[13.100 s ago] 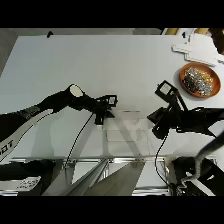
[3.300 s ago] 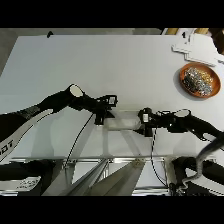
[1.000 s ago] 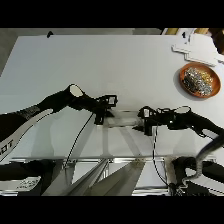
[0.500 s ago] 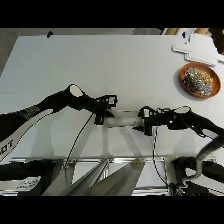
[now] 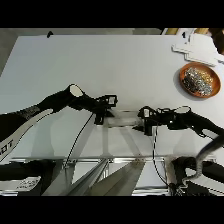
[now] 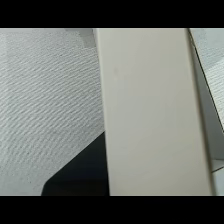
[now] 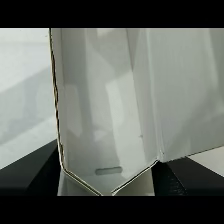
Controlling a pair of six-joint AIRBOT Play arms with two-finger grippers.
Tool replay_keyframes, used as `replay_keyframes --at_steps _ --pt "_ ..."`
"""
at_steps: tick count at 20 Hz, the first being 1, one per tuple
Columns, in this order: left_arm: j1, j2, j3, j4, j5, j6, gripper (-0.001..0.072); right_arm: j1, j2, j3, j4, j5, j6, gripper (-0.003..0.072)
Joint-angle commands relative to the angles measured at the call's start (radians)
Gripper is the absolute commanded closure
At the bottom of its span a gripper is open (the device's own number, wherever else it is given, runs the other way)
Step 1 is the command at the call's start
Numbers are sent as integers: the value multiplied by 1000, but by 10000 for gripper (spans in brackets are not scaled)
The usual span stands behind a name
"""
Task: Fold the box and place the chain.
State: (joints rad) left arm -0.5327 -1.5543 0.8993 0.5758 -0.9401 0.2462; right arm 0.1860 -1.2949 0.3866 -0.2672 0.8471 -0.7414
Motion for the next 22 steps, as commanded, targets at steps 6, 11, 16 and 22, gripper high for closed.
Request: replay_keyframes --at_steps 6,11,16,22 --pt "-1 0 0 -13 -5 0 542 1 0 0 0 2 0 267" --pt "17 35 0 -24 6 -13 21 1 0 0 0 1 0 267" --pt "75 121 0 181 1 -238 23 1 0 0 0 2 0 267" --pt "117 259 0 410 -151 -565 673 1 0 0 0 2 0 267"
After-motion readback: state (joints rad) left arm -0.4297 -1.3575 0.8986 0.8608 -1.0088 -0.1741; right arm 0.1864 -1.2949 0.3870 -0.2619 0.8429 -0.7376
